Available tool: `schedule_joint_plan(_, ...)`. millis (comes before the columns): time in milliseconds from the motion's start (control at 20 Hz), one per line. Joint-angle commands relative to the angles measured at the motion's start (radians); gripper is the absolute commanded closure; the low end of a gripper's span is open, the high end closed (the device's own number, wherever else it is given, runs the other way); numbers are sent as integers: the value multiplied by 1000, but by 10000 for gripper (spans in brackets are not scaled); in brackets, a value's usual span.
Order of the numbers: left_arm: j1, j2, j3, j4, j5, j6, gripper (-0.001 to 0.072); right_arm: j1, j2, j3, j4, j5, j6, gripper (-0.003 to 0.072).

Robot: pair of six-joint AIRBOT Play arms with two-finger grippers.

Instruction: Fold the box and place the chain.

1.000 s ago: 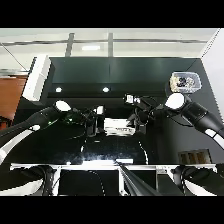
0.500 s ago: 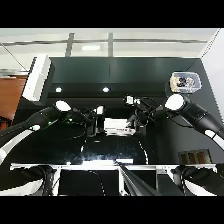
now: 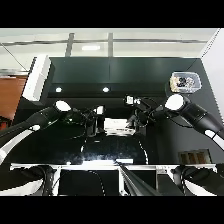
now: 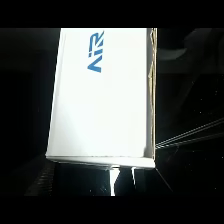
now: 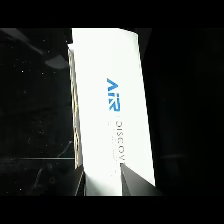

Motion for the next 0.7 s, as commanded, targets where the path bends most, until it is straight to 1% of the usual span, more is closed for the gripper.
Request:
schedule_joint_plan(0,-1,0,1,0,0,0,242,1,-1,0,-2,19,0,445)
schedule_joint_plan(50,-1,0,1,0,0,0,243,1,0,0,-2,19,0,418)
schedule_joint_plan(650,-1,0,1,0,0,0,242,1,-2,-15,-3,13,0,418)
